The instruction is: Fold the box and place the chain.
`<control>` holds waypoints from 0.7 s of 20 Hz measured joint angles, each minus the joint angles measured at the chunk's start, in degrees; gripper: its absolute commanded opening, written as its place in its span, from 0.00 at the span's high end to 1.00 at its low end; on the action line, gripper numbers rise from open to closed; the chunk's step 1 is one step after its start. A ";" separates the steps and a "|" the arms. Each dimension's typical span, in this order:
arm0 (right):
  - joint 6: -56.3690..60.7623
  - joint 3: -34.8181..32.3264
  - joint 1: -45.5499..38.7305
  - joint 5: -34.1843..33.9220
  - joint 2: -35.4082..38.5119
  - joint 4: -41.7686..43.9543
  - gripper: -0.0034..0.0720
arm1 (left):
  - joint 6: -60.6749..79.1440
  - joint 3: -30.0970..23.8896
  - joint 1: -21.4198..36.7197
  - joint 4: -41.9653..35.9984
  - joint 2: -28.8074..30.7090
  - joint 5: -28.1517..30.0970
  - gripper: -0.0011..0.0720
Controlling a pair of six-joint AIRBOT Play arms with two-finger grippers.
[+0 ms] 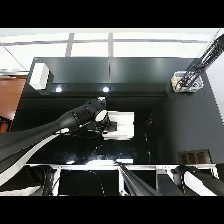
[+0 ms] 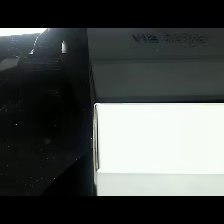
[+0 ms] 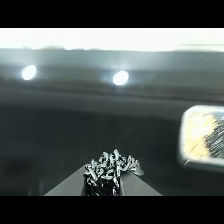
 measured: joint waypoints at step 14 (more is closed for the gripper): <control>-4.96 -26.08 16.28 1.66 12.70 22.25 0.95 | 0.00 0.00 0.02 0.00 0.00 0.11 0.95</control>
